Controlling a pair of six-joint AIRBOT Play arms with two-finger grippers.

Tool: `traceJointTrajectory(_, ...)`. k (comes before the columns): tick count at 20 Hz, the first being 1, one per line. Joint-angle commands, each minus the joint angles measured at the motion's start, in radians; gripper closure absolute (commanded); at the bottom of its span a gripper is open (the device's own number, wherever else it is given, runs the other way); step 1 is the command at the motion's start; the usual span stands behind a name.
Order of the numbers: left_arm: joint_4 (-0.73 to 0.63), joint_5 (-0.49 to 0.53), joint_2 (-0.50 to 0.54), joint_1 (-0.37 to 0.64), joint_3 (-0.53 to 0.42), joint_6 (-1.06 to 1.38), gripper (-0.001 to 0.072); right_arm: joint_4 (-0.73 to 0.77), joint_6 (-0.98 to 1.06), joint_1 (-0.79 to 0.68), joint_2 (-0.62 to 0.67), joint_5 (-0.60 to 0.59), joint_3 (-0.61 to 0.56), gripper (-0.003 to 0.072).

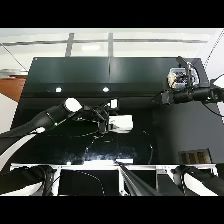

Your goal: Fold the box and place the chain.

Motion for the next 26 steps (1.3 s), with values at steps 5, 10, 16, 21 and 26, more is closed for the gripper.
traceJointTrajectory(5,0.008,-0.003,-0.026,0.000,0.000,0.004,-0.0002,0.000,0.000,0.000,0.001,0.001,0.000,0.0663)
traceJointTrajectory(10,0.008,-0.005,-0.026,0.000,0.000,0.003,-0.0002,-0.003,0.000,0.000,0.001,0.000,0.000,0.0664)
traceJointTrajectory(16,0.008,0.007,-0.069,-0.021,0.000,0.003,-0.0002,-0.003,0.000,0.000,0.001,0.000,0.000,0.0663)
traceJointTrajectory(21,0.052,0.040,-0.101,-0.057,0.000,-0.029,0.0019,-0.003,0.000,0.000,0.001,0.000,0.000,0.0664)
traceJointTrajectory(26,0.237,0.019,-0.056,-0.053,0.033,-0.237,0.0489,-0.003,0.000,0.000,0.001,0.000,0.000,0.0663)
